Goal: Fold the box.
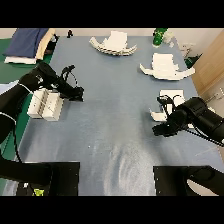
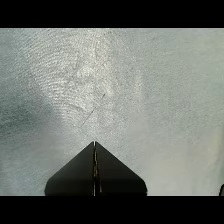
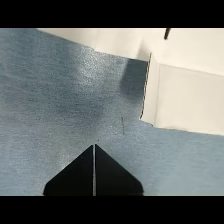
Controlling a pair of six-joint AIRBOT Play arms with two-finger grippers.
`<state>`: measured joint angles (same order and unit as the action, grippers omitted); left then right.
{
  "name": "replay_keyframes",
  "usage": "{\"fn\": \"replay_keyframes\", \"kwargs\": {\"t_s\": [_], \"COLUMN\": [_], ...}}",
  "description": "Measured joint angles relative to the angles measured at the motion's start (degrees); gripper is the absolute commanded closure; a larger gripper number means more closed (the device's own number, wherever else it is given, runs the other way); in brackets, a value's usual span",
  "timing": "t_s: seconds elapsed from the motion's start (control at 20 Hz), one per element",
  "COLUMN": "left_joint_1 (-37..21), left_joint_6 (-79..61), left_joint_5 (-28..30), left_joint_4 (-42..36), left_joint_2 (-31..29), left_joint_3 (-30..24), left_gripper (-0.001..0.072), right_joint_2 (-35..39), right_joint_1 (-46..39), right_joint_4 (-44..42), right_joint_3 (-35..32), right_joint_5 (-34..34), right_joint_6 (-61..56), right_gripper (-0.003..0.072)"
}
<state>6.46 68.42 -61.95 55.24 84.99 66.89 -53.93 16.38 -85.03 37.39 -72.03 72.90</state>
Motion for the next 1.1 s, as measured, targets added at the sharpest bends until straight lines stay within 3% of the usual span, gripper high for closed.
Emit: {"fn": "replay_keyframes", "kwargs": {"t_s": [0.75, 1.1], "left_joint_1": [0.0, 0.0], "left_joint_6": [0.0, 0.0], "left_joint_5": [0.0, 0.0], "left_joint_4": [0.0, 0.0], "left_joint_2": [0.7, 0.7], "left_joint_3": [0.0, 0.0], "left_gripper": [0.0695, 0.0695], "right_joint_2": [0.0, 0.0], "right_joint_1": [0.0, 0.0], "right_joint_4": [0.0, -1.6], "right_joint_3": [-0.1, -0.1], "right_joint_5": [0.1, 4.1], "right_joint_6": [0.0, 0.0], "right_gripper": [0.0665, 0.0669]}}
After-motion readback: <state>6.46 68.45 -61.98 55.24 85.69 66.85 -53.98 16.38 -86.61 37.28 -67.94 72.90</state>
